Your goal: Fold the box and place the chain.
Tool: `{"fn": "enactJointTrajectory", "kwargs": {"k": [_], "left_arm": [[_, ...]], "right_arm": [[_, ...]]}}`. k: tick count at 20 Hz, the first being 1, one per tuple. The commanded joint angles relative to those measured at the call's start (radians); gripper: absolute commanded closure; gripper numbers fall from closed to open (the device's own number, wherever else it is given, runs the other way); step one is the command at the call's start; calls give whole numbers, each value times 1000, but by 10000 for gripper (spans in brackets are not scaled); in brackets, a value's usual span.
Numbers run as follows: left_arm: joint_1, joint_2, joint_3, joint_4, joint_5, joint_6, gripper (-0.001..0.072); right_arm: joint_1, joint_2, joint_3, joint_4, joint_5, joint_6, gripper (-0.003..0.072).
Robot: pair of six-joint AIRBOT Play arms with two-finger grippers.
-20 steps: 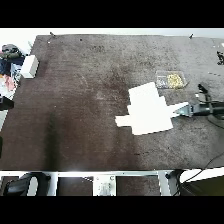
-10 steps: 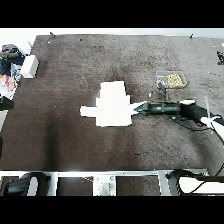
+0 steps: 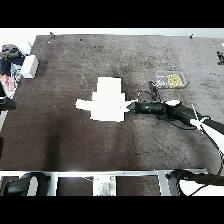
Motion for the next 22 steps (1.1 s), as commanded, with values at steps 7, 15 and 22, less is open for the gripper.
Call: {"fn": "enactJointTrajectory", "kwargs": {"k": [7, 15, 22], "left_arm": [[1, -354, 134, 15, -470, 37, 178], [-35, -1078, 645, 358, -885, -218, 176], [-266, -1464, 1125, 770, -998, -607, 177]], "right_arm": [[58, -18, 40, 8, -53, -97, 679], [72, -18, 40, 21, -70, -127, 680], [72, -18, 40, 35, -79, -174, 679]]}}
